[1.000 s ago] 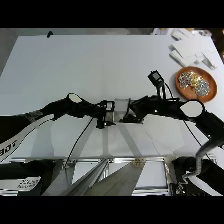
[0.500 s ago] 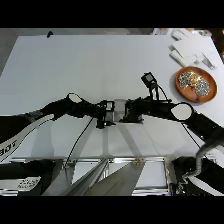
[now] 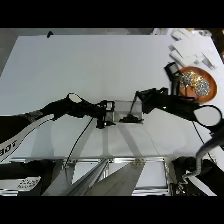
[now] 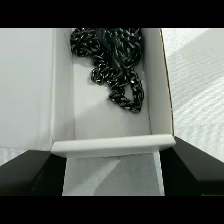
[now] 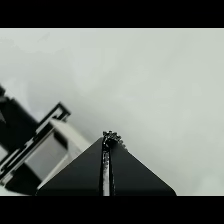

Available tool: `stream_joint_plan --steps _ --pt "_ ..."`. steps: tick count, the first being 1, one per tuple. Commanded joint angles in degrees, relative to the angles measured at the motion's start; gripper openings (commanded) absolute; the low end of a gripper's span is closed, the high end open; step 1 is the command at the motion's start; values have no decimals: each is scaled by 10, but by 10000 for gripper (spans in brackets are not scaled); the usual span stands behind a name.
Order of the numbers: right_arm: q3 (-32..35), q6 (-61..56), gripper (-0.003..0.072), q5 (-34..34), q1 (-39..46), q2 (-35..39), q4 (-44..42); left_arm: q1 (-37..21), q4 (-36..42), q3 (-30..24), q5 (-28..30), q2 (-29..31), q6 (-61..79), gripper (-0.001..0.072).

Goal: Fold the box and place the chain.

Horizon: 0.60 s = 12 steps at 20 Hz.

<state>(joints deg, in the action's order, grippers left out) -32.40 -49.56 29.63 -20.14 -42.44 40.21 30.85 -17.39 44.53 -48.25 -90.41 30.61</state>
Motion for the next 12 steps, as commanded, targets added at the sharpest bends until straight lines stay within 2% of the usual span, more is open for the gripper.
stream_joint_plan --steps 1,4,8,12 --pt "0 -2 21 30 76 84 45 0 0 0 0 0 0 203" --pt "0 -16 21 100 125 127 100 0 0 0 0 0 0 203" --pt "0 -59 21 177 128 142 152 0 0 0 0 0 0 203" --pt "-1 -62 21 241 123 143 126 0 0 0 0 0 0 203"
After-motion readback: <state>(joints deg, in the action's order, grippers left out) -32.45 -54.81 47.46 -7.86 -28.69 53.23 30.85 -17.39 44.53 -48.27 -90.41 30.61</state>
